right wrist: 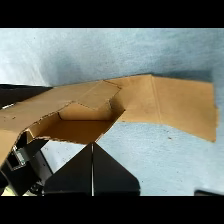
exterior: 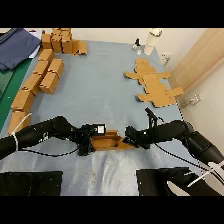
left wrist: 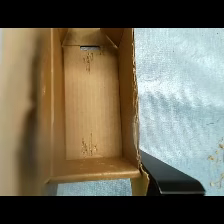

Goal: Fold the box.

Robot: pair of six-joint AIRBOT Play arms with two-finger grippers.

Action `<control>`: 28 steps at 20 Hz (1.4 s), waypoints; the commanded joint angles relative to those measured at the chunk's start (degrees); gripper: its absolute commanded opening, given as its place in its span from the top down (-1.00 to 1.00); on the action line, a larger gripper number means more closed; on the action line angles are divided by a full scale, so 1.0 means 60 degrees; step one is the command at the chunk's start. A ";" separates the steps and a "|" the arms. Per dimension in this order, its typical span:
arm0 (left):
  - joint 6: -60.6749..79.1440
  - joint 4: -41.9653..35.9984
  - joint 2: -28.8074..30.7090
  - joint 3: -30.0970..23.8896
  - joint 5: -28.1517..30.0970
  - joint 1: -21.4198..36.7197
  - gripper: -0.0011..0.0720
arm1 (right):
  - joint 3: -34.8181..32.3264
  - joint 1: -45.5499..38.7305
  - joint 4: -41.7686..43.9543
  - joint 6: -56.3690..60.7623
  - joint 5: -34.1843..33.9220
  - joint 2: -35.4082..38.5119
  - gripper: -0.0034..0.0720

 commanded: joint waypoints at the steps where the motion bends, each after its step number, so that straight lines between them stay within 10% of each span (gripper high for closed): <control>1: 0.0000 -0.0004 0.0000 -0.0004 -0.0171 -0.0004 -0.33 | 0.0011 0.0011 0.0503 -0.0044 0.0029 -0.0004 0.90; 6: 0.0000 -0.0004 -0.0007 -0.0004 -0.0182 -0.0015 -0.33 | 0.0186 0.0047 0.3697 -0.3133 0.0637 -0.0463 0.90; 20: 0.0000 0.0000 -0.0007 -0.0004 -0.0164 -0.0022 -0.33 | 0.0900 0.0047 0.3311 -0.7796 0.2510 -0.4368 0.90; 28: -0.0015 -0.0004 -0.0007 -0.0004 -0.0168 -0.0022 -0.33 | 0.1016 0.0025 0.3002 -0.8681 0.2590 -0.3876 0.90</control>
